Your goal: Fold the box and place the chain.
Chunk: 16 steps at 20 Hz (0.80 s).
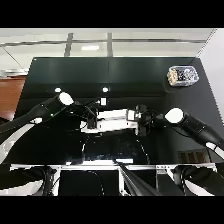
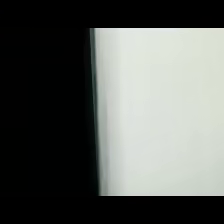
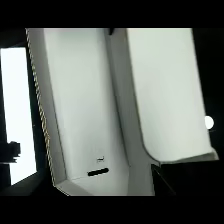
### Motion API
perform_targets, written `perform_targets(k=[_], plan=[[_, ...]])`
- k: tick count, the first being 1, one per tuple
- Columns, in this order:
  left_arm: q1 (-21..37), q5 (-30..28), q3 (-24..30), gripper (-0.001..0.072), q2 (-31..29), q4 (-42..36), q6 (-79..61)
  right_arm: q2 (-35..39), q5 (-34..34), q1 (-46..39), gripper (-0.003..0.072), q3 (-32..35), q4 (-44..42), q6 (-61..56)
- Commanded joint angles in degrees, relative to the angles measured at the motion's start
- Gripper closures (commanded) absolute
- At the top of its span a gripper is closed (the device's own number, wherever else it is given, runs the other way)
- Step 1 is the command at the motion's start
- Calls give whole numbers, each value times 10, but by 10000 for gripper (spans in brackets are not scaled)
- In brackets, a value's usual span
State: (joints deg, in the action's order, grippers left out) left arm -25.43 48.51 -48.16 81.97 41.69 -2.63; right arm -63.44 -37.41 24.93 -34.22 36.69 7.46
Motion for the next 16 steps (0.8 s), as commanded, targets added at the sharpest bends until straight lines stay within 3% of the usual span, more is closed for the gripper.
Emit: perform_targets(k=[1, 5, 9, 16], plan=[[0, 3, 0, 681, 0, 0, 0, -8, 0, -27, -24, -7, -58, 30], [0, 3, 0, 681, 0, 0, 0, -22, -3, -47, -24, -7, -88, 50], [0, 6, 0, 681, 0, 1, 0, -51, -102, -42, -24, -4, -126, 68], [0, 15, 0, 681, 0, 1, 1, -90, -56, -16, -24, 3, -125, 142]])
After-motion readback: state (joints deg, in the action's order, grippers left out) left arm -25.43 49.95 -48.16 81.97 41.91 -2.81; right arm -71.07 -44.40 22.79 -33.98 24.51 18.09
